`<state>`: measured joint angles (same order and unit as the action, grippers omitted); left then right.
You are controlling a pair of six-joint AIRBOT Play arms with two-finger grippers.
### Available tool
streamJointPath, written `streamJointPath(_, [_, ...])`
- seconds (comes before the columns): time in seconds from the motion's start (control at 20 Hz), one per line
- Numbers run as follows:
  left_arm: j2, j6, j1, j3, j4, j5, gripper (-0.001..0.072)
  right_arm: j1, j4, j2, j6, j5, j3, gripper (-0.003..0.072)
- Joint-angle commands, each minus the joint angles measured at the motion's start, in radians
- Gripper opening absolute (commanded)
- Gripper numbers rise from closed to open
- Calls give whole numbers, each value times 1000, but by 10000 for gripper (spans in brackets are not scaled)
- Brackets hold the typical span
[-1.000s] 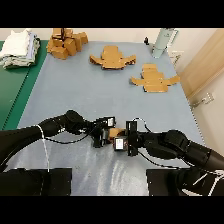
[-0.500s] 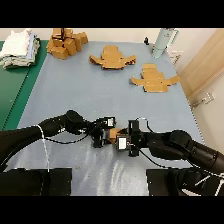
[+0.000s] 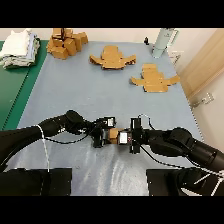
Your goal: Fold the box.
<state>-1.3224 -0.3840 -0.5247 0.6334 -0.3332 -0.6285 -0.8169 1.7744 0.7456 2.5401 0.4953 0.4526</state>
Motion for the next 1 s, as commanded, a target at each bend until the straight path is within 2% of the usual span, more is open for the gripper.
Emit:
streamJointPath(0.0, [0,0,1,1,0,0,503,-2,30,8,0,21,-5,4])
streamJointPath(0.95, [0,0,1,1,0,0,503,-2,48,53,0,22,-16,4])
